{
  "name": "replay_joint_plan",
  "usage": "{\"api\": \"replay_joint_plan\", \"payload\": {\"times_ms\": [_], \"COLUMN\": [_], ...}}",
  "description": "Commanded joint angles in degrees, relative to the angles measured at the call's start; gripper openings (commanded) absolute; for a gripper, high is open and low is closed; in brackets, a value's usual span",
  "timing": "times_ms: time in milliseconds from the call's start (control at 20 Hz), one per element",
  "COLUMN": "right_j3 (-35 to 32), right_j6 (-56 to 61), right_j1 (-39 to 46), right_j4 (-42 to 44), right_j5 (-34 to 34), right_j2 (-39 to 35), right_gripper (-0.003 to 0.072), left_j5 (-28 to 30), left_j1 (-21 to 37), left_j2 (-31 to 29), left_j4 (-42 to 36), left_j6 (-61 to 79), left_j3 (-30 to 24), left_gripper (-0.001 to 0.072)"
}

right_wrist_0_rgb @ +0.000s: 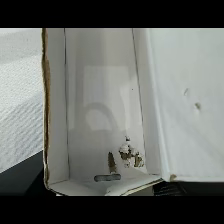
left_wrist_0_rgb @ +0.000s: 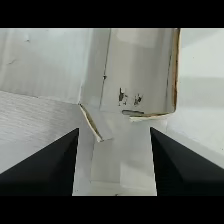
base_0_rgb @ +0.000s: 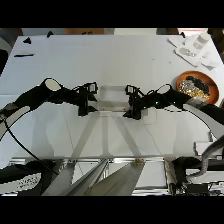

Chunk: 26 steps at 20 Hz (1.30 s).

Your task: Fold the box and place the chain.

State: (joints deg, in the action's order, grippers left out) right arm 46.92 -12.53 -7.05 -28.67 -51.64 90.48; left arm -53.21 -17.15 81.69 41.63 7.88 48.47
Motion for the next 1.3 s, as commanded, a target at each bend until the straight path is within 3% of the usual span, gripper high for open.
{"api": "replay_joint_plan", "payload": {"times_ms": [0, 300, 400, 700, 850, 1250], "right_j3": [0.1, 0.1, 0.1, 0.1, 0.1, 0.1], "right_j6": [0.0, 0.0, 0.0, 0.0, 0.0, 0.0], "right_j1": [0.0, 0.0, 0.0, 0.0, 0.0, 0.0], "right_j4": [0.0, 0.0, 0.0, 0.0, 0.0, 0.0], "right_j5": [0.0, 0.0, 0.0, 0.0, 0.0, 0.0], "right_j2": [0.0, 0.0, 0.0, 0.0, 0.0, 0.0], "right_gripper": [0.052, 0.052, 0.052, 0.052, 0.052, 0.052], "left_j5": [-1.8, -2.3, -2.3, -2.5, -2.3, -0.6], "left_j1": [-0.1, -0.1, -0.1, -0.1, -0.1, -0.1], "left_j2": [0.1, 0.2, 0.6, 0.9, 1.5, 1.7], "left_j4": [1.0, 1.7, 1.7, 1.5, -0.5, -2.1], "left_j6": [2.9, 6.5, 6.6, 8.5, 10.8, 11.7], "left_j3": [0.0, 0.0, 0.0, -0.1, -0.1, -0.1], "left_gripper": [0.0496, 0.0482, 0.039, 0.0391, 0.032, 0.0314]}}
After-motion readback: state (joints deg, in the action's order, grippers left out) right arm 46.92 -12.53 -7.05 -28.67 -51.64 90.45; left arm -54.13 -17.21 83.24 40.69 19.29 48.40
